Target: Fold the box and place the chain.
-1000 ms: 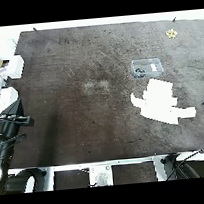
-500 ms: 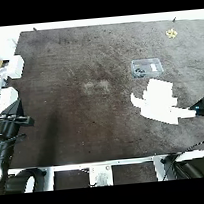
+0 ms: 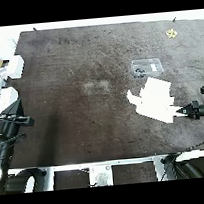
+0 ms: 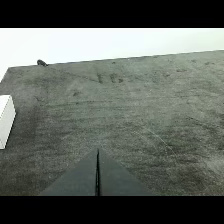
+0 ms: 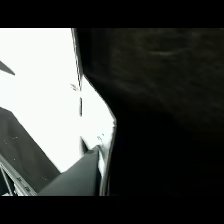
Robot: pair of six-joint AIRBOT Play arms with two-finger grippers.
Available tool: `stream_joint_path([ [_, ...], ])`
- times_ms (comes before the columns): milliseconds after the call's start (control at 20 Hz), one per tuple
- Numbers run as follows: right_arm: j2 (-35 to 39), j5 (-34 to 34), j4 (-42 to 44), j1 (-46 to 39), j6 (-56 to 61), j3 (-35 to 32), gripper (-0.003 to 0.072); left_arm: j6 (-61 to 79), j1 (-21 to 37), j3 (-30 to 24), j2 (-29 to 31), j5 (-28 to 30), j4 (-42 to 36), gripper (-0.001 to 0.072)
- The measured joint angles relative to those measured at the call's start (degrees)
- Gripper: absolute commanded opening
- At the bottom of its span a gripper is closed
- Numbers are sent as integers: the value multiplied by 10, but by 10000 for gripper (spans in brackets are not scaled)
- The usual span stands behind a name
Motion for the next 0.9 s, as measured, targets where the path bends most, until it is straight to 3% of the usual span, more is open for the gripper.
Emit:
stream_joint_path([
  [300, 29, 62, 37, 7, -35, -17, 5, 0, 0, 0, 0, 0, 0, 14],
  [550, 97, 85, 66, 107, -38, -68, 5, 0, 0, 0, 0, 0, 0, 14],
  [700, 120, 66, 116, 207, -39, -97, 5, 0, 0, 0, 0, 0, 0, 14],
  [900, 130, -31, 211, 355, -40, -112, 5, 0, 0, 0, 0, 0, 0, 14],
])
